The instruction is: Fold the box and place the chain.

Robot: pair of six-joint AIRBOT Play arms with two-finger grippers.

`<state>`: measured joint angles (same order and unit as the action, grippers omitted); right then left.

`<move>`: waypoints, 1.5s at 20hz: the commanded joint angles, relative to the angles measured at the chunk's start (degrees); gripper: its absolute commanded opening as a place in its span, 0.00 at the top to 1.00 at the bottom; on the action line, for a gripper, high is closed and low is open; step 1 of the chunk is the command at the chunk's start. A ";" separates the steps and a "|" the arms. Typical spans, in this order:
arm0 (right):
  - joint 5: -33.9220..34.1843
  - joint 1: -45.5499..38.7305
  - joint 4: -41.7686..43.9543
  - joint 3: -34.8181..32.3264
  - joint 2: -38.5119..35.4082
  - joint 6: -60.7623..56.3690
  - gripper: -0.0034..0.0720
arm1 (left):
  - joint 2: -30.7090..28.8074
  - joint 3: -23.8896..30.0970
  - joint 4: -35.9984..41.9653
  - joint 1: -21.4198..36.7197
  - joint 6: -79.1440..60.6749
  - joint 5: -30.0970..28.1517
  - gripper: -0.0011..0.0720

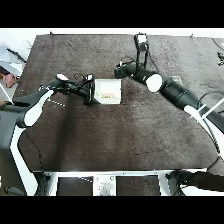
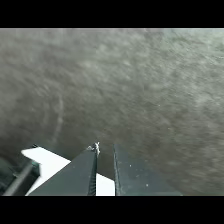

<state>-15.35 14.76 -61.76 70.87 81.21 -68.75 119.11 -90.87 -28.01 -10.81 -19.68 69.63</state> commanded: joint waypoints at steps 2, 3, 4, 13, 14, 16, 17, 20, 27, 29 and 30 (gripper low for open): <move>-23.71 -10.80 32.04 10.93 7.06 31.17 0.73 | 0.00 -0.02 0.00 0.04 -0.07 -0.02 0.35; -26.84 -12.46 32.63 12.96 9.33 32.02 0.73 | 0.00 -0.02 0.00 0.02 -0.09 0.00 0.35; -30.42 -13.81 32.63 15.23 11.91 33.22 0.73 | 0.00 -0.02 0.00 0.04 -0.07 0.00 0.35; -47.69 -15.21 32.39 27.93 26.69 37.86 0.79 | 0.00 -0.02 0.00 0.02 -0.07 -0.02 0.35; -49.51 -15.13 32.37 28.15 27.23 38.40 0.79 | 0.00 -0.02 0.00 0.04 -0.07 -0.02 0.35; -50.88 -14.29 29.68 28.15 27.43 39.91 0.79 | 0.00 -0.02 -0.02 0.04 -0.07 -0.02 0.35; -51.01 -13.62 28.26 28.15 27.43 40.59 0.79 | 0.00 -0.02 -0.02 0.04 -0.07 -0.02 0.35; -51.49 -11.43 25.27 28.15 27.43 43.06 0.79 | 0.00 -0.02 -0.02 0.04 -0.07 -0.04 0.35; -56.26 -10.01 24.94 28.17 27.26 48.24 0.64 | 0.00 -0.02 -0.02 0.04 -0.07 -0.02 0.35; -56.26 -9.94 24.17 28.17 27.26 48.28 0.64 | 0.00 -0.02 -0.02 0.04 -0.07 -0.02 0.35; -56.26 -9.86 24.11 28.17 27.26 49.11 0.64 | 0.00 -0.02 -0.02 0.04 -0.07 -0.02 0.35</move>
<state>-70.59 4.62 -36.93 99.00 108.44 -21.12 119.11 -90.87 -28.03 -10.81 -19.75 69.63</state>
